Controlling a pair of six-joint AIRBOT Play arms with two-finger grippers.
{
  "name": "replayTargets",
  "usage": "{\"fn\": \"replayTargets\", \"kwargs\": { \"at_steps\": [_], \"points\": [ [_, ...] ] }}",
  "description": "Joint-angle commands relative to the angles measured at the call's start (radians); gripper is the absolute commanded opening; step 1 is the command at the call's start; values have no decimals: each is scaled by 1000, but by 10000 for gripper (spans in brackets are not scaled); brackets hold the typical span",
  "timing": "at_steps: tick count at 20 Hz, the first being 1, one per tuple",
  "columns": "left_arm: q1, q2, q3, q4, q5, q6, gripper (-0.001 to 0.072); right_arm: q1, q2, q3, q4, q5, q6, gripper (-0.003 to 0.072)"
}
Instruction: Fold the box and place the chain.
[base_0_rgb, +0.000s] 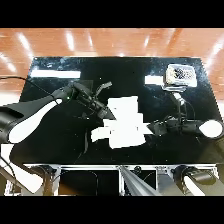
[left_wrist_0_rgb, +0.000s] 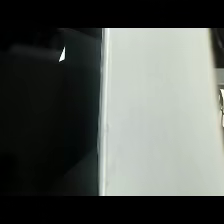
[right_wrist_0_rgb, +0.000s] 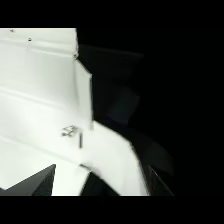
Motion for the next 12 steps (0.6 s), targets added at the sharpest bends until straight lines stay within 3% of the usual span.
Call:
{"fn": "replayTargets", "kwargs": {
  "at_steps": [1, 5, 8, 12],
  "points": [
    [18, 19, 31, 64, 40, 14, 20, -32, 0, 134, -124, 25, 15, 712],
    [-27, 138, 29, 322, -127, 65, 18, -77, 0, 233, -130, 60, 14, 712],
    [-31, 243, -20, 285, -246, 142, 18, -77, 0, 236, -174, 59, 14, 713],
    [-32, 368, -255, 177, -476, 259, 19, -77, 0, 236, -195, 25, 14, 713]
  ]
}}
